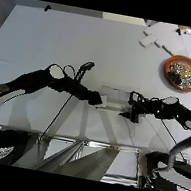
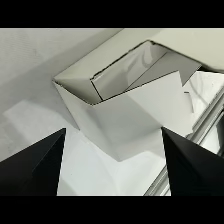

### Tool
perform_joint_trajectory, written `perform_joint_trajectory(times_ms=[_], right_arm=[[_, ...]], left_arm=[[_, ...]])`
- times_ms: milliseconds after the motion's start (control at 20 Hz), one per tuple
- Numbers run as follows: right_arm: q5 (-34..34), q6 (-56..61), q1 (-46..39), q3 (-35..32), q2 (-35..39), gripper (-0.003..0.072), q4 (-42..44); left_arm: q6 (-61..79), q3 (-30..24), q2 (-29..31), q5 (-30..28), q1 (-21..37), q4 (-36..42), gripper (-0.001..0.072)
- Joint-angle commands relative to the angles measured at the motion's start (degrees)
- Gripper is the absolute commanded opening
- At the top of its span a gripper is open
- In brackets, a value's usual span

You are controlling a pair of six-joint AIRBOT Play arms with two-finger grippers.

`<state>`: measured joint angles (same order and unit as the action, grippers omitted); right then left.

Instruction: Fold the box and place the chain.

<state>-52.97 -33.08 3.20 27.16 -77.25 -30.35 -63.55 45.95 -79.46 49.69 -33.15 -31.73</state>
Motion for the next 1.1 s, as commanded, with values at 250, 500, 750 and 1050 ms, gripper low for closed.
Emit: perform_joint_trajectory(times_ms=[250, 500, 750, 1050], right_arm=[[0.0, 0.0, 0.0, 0.0, 0.0, 0.0462, 0.0], [0.0, 0.0, 0.0, 0.0, 0.0, 0.0462, 0.0], [0.0, 0.0, 0.0, 0.0, 0.0, 0.0462, 0.0], [0.0, 0.0, 0.0, 0.0, 0.0, 0.0462, 0.0]], left_arm=[[-17.3, 5.0, -1.6, -1.0, -4.1, -12.2, 0.0655], [-25.6, 8.8, -3.6, -0.1, -6.7, -17.7, 0.0647], [-31.6, 10.9, -6.1, 1.3, -8.8, -21.1, 0.0635], [-38.7, 17.9, -11.0, 6.1, -12.0, -28.0, 0.0635]])
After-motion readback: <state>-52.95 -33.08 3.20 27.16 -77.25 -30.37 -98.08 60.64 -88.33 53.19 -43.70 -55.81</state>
